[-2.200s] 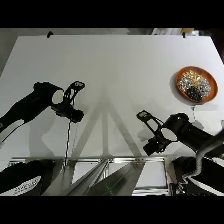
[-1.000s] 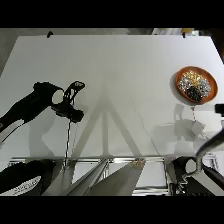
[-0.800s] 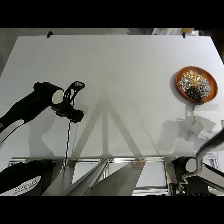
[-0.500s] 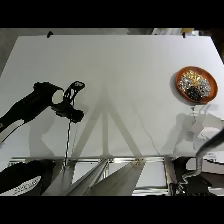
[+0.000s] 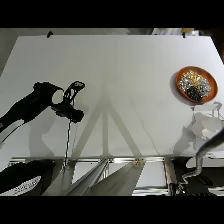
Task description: Fold the box and place the chain.
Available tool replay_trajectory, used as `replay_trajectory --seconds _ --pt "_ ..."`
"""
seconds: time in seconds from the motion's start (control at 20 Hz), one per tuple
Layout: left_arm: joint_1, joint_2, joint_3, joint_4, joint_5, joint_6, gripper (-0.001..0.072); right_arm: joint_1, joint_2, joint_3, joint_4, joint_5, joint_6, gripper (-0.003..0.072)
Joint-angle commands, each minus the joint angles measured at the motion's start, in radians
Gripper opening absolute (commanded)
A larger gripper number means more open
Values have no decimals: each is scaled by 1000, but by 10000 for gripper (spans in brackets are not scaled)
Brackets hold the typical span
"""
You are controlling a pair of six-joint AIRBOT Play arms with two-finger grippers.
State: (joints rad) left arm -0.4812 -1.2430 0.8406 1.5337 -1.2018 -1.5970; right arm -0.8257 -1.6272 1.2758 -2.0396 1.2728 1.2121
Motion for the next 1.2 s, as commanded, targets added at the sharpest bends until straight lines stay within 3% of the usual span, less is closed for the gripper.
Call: replay_trajectory --seconds 0.0,0.05,0.25,0.4,0.5,0.7,0.9,1.15 --pt "0 0 0 0 0 0 501 -5 -35 2 48 80 -40 145" --pt "0 0 0 0 0 0 501 -3 -33 2 89 113 -74 16" --pt "0 0 0 0 0 0 501 78 37 1 248 262 -94 18" --pt "0 0 0 0 0 0 501 193 179 -18 466 256 -92 18" --pt "0 0 0 0 0 0 501 280 296 -106 577 234 -93 17" --pt "0 0 0 0 0 0 501 459 533 -412 701 122 -95 18" --pt "0 0 0 0 0 0 501 593 780 -697 885 -100 -84 18" --pt "0 0 0 -4 20 0 501 701 998 -853 945 -272 -2 18"
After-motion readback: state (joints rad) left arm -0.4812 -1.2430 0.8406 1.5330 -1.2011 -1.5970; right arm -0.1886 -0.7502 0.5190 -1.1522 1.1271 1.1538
